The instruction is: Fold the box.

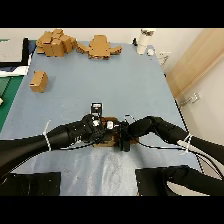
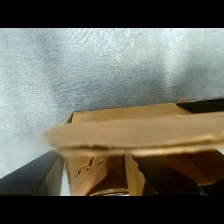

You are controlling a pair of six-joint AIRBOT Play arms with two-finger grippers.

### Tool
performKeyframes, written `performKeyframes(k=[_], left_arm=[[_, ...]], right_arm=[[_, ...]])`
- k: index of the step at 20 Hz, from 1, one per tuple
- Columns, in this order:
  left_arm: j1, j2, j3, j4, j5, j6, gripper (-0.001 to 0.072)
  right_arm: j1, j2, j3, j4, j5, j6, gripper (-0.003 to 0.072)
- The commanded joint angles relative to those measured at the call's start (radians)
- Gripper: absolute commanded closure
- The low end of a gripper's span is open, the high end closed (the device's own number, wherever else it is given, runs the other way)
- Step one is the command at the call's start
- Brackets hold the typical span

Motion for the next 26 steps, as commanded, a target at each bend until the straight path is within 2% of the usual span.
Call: performKeyframes(k=[1, 4, 5, 6, 8, 11, 12, 13, 17, 26], left_arm=[[0.008, -0.002, -0.001, 0.002, -0.002, 0.003, 0.034], [0.008, -0.002, -0.001, 0.002, 0.0, 0.003, 0.035], [0.008, -0.002, -0.001, 0.002, 0.0, 0.004, 0.0492], [0.008, -0.002, -0.001, 0.002, 0.001, 0.004, 0.0571], [0.008, -0.002, -0.001, 0.002, 0.001, 0.004, 0.0596], [0.008, -0.002, -0.001, -0.002, -0.012, 0.004, 0.0589], [0.008, -0.002, -0.001, -0.002, -0.016, 0.004, 0.0461], [0.008, -0.002, -0.001, -0.002, -0.023, 0.001, 0.0276], [0.04, -0.002, -0.001, -0.04, -0.056, 0.014, 0.0278], [0.114, -0.02, -0.001, -0.169, -0.053, 0.113, 0.028]], right_arm=[[0.0, 0.0, 0.0, 0.0, 0.0, 0.0, 0.0174], [0.0, 0.0, 0.0, 0.0, 0.0, 0.0, 0.0174], [0.0, 0.0, 0.0, 0.0, 0.0, 0.0, 0.0174], [0.0, 0.0, 0.0, 0.0, 0.0, 0.0, 0.0174], [0.0, 0.0, 0.0, 0.0, 0.0, 0.0, 0.0174], [0.0, 0.0, 0.0, 0.0, 0.0, 0.0, 0.0174], [0.0, 0.0, 0.0, 0.0, 0.0, 0.0, 0.0174], [0.0, 0.0, 0.0, 0.0, 0.0, 0.0, 0.0174], [0.0, 0.0, 0.0, 0.0, 0.0, 0.0, 0.0174], [0.0, 0.0, 0.0, 0.0, 0.0, 0.0, 0.0174]])
